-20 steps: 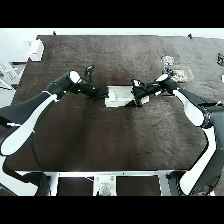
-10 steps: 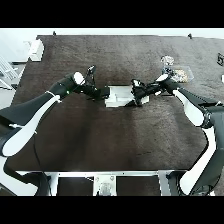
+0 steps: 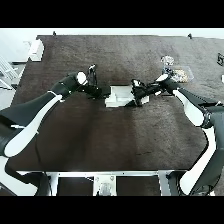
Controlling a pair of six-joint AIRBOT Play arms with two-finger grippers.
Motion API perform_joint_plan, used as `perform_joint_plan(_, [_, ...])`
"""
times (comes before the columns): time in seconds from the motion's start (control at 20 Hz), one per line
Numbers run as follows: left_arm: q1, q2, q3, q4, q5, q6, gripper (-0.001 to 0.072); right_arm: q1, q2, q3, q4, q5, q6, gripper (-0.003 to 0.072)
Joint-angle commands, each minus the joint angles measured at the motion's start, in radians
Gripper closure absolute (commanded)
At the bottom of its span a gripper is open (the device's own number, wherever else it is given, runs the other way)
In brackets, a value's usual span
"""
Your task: Fold the box and place the chain.
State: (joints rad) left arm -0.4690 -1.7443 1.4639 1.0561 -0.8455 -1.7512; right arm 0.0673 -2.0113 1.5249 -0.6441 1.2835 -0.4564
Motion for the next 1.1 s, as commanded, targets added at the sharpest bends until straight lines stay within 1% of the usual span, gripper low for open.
perform_joint_plan(0.0, [-0.019,-0.034,0.054,0.038,-0.046,-0.034,0.0390,0.000,0.000,0.000,0.000,0.000,0.000,0.0150])
perform_joint_plan(0.2, [-0.036,-0.075,0.103,0.062,-0.084,-0.057,0.0390,0.000,0.000,0.000,0.000,0.000,0.000,0.0149])
perform_joint_plan(0.5, [-0.036,-0.080,0.104,0.108,-0.116,-0.092,0.0389,0.000,0.000,0.000,0.000,0.000,0.000,0.0149])
perform_joint_plan(0.75, [-0.036,-0.080,0.105,0.164,-0.172,-0.119,0.0389,0.000,0.000,0.000,0.000,0.000,0.000,0.0149])
perform_joint_plan(0.85, [-0.036,-0.087,0.135,0.178,-0.216,-0.135,0.0389,0.000,0.000,0.000,0.000,0.000,0.000,0.0149])
perform_joint_plan(0.95, [-0.042,-0.107,0.188,0.204,-0.271,-0.140,0.0390,0.000,0.000,0.000,0.000,0.000,0.000,0.0149])
perform_joint_plan(1.0, [-0.043,-0.113,0.208,0.212,-0.288,-0.142,0.0389,0.000,0.000,0.000,0.000,0.000,0.000,0.0149])
perform_joint_plan(1.05, [-0.047,-0.113,0.213,0.222,-0.283,-0.142,0.0390,0.000,0.000,0.000,0.000,0.000,0.000,0.0149])
